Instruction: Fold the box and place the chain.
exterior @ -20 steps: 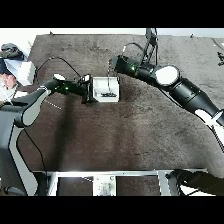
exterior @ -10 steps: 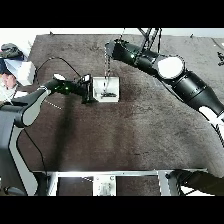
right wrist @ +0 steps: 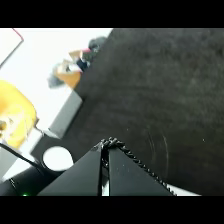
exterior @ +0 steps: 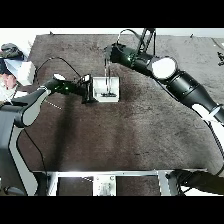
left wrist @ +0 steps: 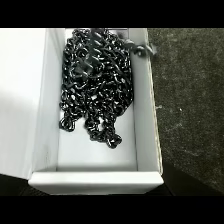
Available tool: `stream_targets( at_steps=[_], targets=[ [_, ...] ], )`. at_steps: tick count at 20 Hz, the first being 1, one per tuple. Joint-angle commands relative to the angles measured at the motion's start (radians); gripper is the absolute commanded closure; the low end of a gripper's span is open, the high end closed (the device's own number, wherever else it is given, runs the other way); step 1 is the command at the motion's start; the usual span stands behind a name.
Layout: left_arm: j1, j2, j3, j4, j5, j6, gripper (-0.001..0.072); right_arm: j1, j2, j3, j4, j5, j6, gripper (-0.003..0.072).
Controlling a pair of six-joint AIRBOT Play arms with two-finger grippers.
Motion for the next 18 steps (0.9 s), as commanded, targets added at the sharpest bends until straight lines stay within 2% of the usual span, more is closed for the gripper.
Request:
stream_targets(
  at_steps=[1, 6, 8, 12, 13, 14, 18],
  targets=[
    [0.000, 0.001, 0.001, 0.000, 0.000, 0.000, 0.0386, -0.002, -0.047, 0.000, -0.043, 0.097, 0.005, 0.0673],
    [0.000, 0.001, 0.001, 0.000, 0.000, 0.000, 0.0386, -0.004, -0.118, -0.032, -0.152, 0.264, 0.004, 0.0674],
    [0.000, 0.001, 0.001, 0.000, 0.000, 0.000, 0.0386, -0.009, -0.118, -0.053, -0.222, 0.270, 0.004, 0.0673],
    [0.000, 0.001, 0.001, 0.000, 0.000, 0.000, 0.0386, -0.050, -0.124, -0.066, -0.239, 0.266, 0.004, 0.0673],
    [0.000, 0.001, 0.001, 0.000, -0.001, 0.000, 0.0386, -0.057, -0.124, -0.066, -0.248, 0.267, 0.003, 0.0629],
    [0.000, 0.001, 0.001, 0.000, -0.001, 0.000, 0.0386, -0.062, -0.124, -0.066, -0.265, 0.267, 0.003, 0.0479],
    [0.000, 0.001, 0.001, 0.000, -0.001, 0.000, 0.0386, -0.092, -0.124, -0.065, -0.287, 0.266, -0.001, 0.0462]
  ],
)
